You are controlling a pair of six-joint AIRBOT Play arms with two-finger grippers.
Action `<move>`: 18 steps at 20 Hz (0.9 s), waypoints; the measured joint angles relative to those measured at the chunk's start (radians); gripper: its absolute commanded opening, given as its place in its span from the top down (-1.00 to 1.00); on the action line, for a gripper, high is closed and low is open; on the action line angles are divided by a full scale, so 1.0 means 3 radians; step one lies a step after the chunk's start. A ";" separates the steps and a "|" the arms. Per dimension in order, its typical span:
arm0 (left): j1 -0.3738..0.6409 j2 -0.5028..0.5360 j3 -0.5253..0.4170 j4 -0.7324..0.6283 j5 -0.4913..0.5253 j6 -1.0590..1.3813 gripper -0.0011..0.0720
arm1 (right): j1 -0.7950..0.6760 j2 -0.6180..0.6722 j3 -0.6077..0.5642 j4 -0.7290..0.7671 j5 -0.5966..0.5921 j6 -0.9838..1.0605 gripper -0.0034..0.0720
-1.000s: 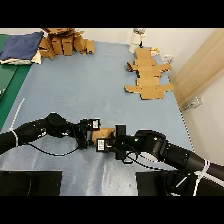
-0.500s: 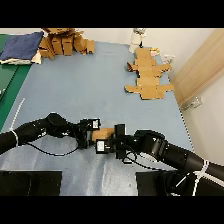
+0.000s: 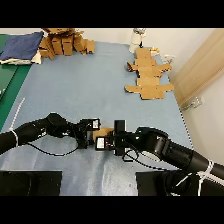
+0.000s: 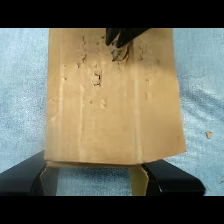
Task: Fold the box.
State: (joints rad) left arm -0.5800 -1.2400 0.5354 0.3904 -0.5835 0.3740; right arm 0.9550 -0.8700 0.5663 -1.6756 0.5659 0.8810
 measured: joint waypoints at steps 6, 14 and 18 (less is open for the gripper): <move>0.0000 0.0000 0.0000 0.0000 0.0000 -0.0001 -0.16 | -0.0004 0.0004 0.0015 0.0240 -0.0018 0.0000 -0.18; 0.0000 0.0000 0.0000 -0.0001 0.0000 -0.0001 -0.16 | -0.0001 -0.0118 0.0032 0.0292 -0.0018 -0.0001 -0.18; 0.0000 0.0000 0.0000 -0.0001 0.0000 -0.0003 -0.16 | 0.0086 -0.0132 0.0088 0.0134 0.0056 0.0000 -0.18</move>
State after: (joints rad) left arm -0.5800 -1.2400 0.5354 0.3901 -0.5835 0.3733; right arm 0.9810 -0.9096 0.5926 -1.6356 0.5827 0.8810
